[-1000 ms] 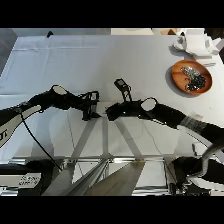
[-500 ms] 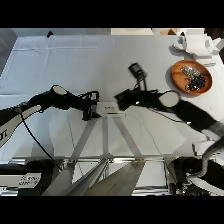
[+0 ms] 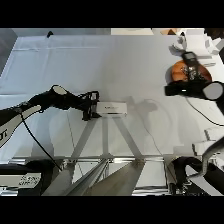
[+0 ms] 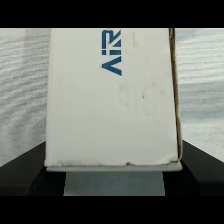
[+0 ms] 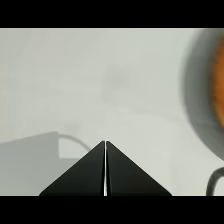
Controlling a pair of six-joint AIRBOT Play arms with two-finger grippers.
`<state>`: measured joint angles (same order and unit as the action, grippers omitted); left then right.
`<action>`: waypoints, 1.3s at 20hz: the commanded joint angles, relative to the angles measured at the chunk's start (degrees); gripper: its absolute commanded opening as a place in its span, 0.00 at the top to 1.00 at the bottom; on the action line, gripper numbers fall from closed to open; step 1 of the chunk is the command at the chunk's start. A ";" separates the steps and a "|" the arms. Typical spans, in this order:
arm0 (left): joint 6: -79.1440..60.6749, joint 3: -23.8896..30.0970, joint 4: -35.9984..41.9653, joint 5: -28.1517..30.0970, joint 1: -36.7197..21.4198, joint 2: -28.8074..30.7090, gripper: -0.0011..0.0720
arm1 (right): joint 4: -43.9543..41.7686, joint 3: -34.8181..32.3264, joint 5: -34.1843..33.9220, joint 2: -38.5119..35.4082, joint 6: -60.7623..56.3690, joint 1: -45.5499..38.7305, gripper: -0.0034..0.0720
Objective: Fold the box and place the chain.
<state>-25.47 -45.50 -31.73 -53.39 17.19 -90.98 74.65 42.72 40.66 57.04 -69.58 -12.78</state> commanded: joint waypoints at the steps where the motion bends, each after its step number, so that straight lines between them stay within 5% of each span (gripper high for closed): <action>1: -0.02 0.00 -0.02 0.00 0.04 -0.02 0.61 | 5.03 0.02 1.77 -0.35 -2.60 -8.22 0.94; 14: 0.00 0.00 1.90 -1.20 0.04 -0.02 0.62 | 4.83 0.02 1.77 -0.35 -2.60 -10.21 0.94; 16: 1.09 -0.02 3.34 -1.07 0.04 0.20 0.97 | 4.83 0.02 1.77 -0.35 -2.60 -10.21 0.94; 18: 7.21 -0.02 3.39 -1.46 0.04 1.84 0.98 | 4.83 0.02 1.77 -0.35 -2.60 -10.21 0.94; 21: 23.28 -0.04 0.04 -1.70 0.00 8.68 0.98 | 4.81 0.00 1.77 -0.37 -2.60 -10.21 0.94; 26: 48.57 -0.04 -20.98 -1.86 -0.09 26.86 0.98 | 4.81 0.02 1.77 -0.35 -2.60 -10.21 0.94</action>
<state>6.72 -45.47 -41.28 -55.37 17.17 -72.90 79.50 42.70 42.41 56.71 -72.16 -22.94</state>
